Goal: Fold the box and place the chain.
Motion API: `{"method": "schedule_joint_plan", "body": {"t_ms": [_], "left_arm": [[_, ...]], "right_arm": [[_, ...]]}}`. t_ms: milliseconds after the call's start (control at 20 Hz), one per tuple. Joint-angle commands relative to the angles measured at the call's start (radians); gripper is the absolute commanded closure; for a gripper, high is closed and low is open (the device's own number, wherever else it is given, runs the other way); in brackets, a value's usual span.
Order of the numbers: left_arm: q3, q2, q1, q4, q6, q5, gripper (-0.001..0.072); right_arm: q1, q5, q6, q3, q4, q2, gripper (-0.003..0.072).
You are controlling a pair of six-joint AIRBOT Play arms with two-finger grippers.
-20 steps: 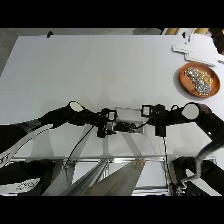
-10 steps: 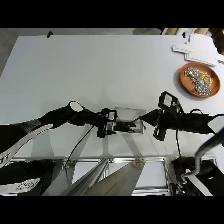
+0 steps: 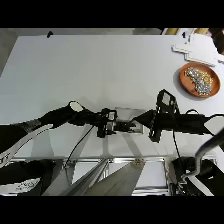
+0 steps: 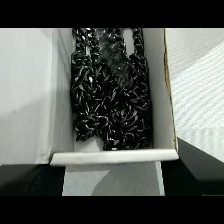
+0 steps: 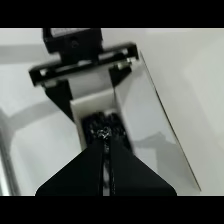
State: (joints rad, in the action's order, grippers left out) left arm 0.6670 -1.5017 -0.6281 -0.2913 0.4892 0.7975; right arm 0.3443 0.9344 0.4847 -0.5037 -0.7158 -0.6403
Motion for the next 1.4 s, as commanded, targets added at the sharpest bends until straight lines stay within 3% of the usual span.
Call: {"method": "schedule_joint_plan", "body": {"t_ms": [0,100,200,500,700,950,1050,1100,1150,1350], "left_arm": [[0.000,0.000,0.001,0.000,0.000,0.000,0.0502],[0.000,0.000,0.001,0.000,0.000,0.000,0.0502],[0.000,0.000,0.001,0.000,0.000,0.000,0.0502],[0.000,0.000,0.001,0.000,0.000,0.000,0.0502],[0.000,0.000,0.001,0.000,0.000,0.000,0.0502],[0.000,0.000,0.001,0.000,0.000,0.000,0.0502],[0.000,0.000,0.001,0.000,0.000,0.000,0.0502],[0.000,0.001,0.001,-0.001,0.000,0.000,0.0502],[0.000,0.000,0.001,0.000,0.000,0.000,0.0502],[0.000,0.000,0.001,0.000,0.000,0.000,0.0502]], "right_arm": [[0.010,-0.006,0.120,-0.001,-0.180,-0.046,0.0669],[0.010,-0.006,0.168,-0.001,-0.253,-0.064,0.0667],[0.010,-0.003,0.171,-0.001,-0.277,-0.069,0.0597],[0.009,-0.002,0.171,-0.006,-0.352,-0.069,0.0567],[0.009,0.002,0.170,-0.157,-0.303,-0.087,0.0568],[0.009,0.046,0.175,-0.446,-0.300,-0.349,0.0589],[0.010,0.027,0.176,-0.475,-0.300,-0.476,0.0593],[0.010,0.024,0.177,-0.475,-0.306,-0.520,0.0672],[0.014,0.028,0.188,-0.475,-0.311,-0.554,0.0670],[0.029,0.070,0.197,-0.475,-0.315,-0.567,0.0670]]}}
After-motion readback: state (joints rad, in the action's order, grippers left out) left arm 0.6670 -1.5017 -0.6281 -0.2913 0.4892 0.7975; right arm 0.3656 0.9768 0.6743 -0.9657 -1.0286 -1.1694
